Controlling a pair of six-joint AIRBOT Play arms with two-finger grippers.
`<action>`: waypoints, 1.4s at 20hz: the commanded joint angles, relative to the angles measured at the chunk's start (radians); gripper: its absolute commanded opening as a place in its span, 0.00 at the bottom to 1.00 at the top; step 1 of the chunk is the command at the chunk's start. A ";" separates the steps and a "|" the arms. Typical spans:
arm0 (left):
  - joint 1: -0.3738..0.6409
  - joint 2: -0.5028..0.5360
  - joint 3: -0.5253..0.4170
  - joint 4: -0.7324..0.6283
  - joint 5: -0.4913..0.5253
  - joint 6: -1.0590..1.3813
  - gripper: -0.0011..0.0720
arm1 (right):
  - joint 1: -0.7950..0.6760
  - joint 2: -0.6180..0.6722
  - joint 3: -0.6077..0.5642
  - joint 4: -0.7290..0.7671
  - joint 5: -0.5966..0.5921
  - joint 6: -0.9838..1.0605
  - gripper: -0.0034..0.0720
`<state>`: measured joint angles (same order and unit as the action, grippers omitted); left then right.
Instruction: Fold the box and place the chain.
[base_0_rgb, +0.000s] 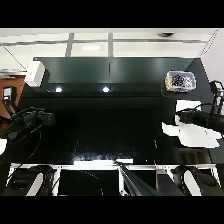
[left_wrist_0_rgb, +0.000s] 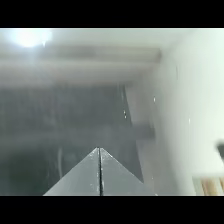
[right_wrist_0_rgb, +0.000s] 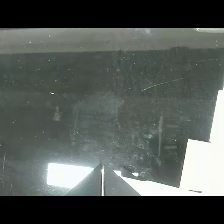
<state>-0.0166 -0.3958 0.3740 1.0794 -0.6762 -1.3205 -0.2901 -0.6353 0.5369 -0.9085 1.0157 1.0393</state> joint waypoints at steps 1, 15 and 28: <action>-0.001 -0.003 0.000 -0.001 0.185 0.000 0.05 | -0.001 0.001 0.000 0.034 0.000 0.000 0.06; -0.145 -0.101 0.008 -0.075 0.077 0.080 0.98 | -0.112 -0.168 0.095 -0.068 -0.171 0.278 0.96; -0.281 -0.152 0.008 -0.098 0.063 -0.019 0.98 | -0.723 -0.707 0.579 -0.619 0.106 0.518 0.96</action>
